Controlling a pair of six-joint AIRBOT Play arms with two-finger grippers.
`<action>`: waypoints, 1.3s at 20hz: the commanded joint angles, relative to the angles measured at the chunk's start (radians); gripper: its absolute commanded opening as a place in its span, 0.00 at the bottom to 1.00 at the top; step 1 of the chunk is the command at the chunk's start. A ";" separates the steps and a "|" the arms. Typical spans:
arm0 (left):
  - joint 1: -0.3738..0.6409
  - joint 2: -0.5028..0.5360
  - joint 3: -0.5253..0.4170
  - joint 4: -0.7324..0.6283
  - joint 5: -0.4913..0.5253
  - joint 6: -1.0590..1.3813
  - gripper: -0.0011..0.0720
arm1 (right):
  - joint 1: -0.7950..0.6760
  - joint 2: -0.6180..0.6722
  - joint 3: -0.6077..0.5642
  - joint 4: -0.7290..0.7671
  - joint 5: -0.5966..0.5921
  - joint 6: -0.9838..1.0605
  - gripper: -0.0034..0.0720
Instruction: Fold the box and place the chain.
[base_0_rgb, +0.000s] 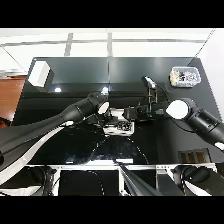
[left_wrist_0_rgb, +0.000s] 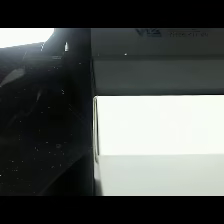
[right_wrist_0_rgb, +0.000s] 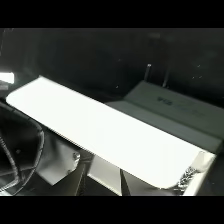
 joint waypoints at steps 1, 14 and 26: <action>0.000 0.000 0.001 0.000 -0.003 0.000 0.05 | -0.056 0.013 0.012 -0.046 0.074 -0.006 0.40; 0.000 0.179 0.017 0.110 -0.080 0.082 0.98 | -0.138 0.097 0.016 -0.120 0.223 -0.043 0.40; 0.780 0.515 -0.496 -0.767 -0.078 1.283 0.98 | -0.138 0.097 0.016 -0.140 0.177 -0.042 0.40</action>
